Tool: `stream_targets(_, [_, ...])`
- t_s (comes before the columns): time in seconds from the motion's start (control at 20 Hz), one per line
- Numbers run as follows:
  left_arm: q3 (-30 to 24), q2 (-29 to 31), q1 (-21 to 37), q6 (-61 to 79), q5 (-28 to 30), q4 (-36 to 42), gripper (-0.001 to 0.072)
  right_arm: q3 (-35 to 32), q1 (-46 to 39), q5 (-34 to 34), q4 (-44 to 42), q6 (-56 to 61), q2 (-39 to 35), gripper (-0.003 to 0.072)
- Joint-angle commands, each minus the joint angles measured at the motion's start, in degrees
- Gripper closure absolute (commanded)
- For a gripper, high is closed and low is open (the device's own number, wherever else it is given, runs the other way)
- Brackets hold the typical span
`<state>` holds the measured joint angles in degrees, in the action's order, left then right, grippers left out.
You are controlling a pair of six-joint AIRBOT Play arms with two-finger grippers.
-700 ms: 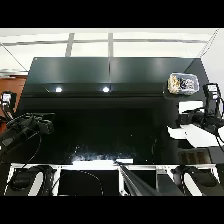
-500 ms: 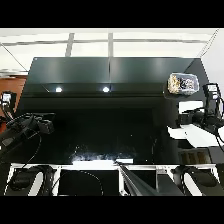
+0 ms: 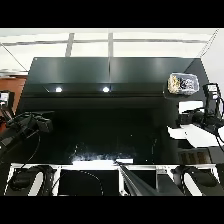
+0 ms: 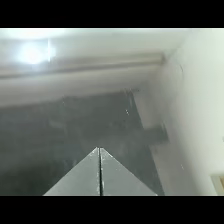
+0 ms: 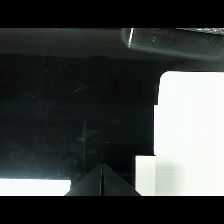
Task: Fold the box and place the chain.
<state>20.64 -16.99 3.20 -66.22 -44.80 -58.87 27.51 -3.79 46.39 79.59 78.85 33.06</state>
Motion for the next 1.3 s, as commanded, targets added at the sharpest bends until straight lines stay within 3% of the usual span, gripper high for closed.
stream_targets(0.0, [0.0, 0.0, 0.0, 0.1, 7.2, 0.1, 0.0681, 0.0, 0.0, 0.0, 0.0, 0.0, 0.0, 0.0671])
stream_targets(0.1, [0.0, 0.0, 0.0, 0.0, 10.1, 1.3, 0.0681, 0.0, 0.0, -1.5, -1.7, 0.1, 0.0, 0.0671])
stream_targets(0.2, [0.0, 0.0, 0.0, -0.1, 16.2, 1.3, 0.0681, 0.0, 0.0, -7.6, -4.5, 0.3, 0.0, 0.0661])
stream_targets(0.3, [0.0, -0.2, 0.0, -0.2, 19.8, 1.5, 0.0677, 0.0, 0.0, -11.1, -6.1, 0.6, 0.2, 0.0040])
stream_targets(0.35, [-0.1, -0.7, 0.0, -0.2, 21.2, 1.5, 0.0569, 0.0, -0.2, -12.8, -5.1, 0.9, 0.5, 0.0040])
stream_targets(0.4, [-0.1, -1.5, -0.1, -0.2, 21.6, 2.0, 0.0209, 0.0, -0.8, -14.3, -3.8, 1.8, 1.1, 0.0040])
stream_targets(0.45, [-0.1, -2.4, -0.2, -0.4, 21.6, 3.0, 0.0007, 0.3, -2.5, -16.8, -2.2, 5.3, 2.1, 0.0040])
stream_targets(0.55, [-0.1, -3.7, -0.5, -0.4, 20.7, 5.2, 0.0003, 4.2, -9.7, -18.9, 2.5, 11.5, 6.4, 0.0040])
stream_targets(0.65, [-0.1, -4.5, -1.7, -0.4, 19.5, 6.8, 0.0003, 10.7, -20.9, -16.2, 3.6, 14.3, 13.8, 0.0040])
stream_targets(0.95, [-0.1, -7.5, -7.6, -0.2, 15.7, 7.0, 0.0003, 28.9, -49.5, 8.9, 1.3, 12.8, 34.2, 0.0041])
stream_targets(1.05, [-0.1, -8.4, -9.7, -0.2, 16.2, 6.9, 0.0002, 32.1, -55.9, 12.8, 1.2, 11.2, 38.2, 0.0040])
stream_targets(1.15, [-0.1, -9.4, -10.8, -0.2, 17.0, 6.9, 0.0003, 35.0, -61.2, 16.4, -1.6, 4.6, 42.1, 0.0041])
stream_targets(1.25, [-0.1, -10.5, -11.1, -0.2, 17.8, 7.1, 0.0003, 37.9, -65.7, 21.7, -9.6, -6.4, 46.2, 0.0041])
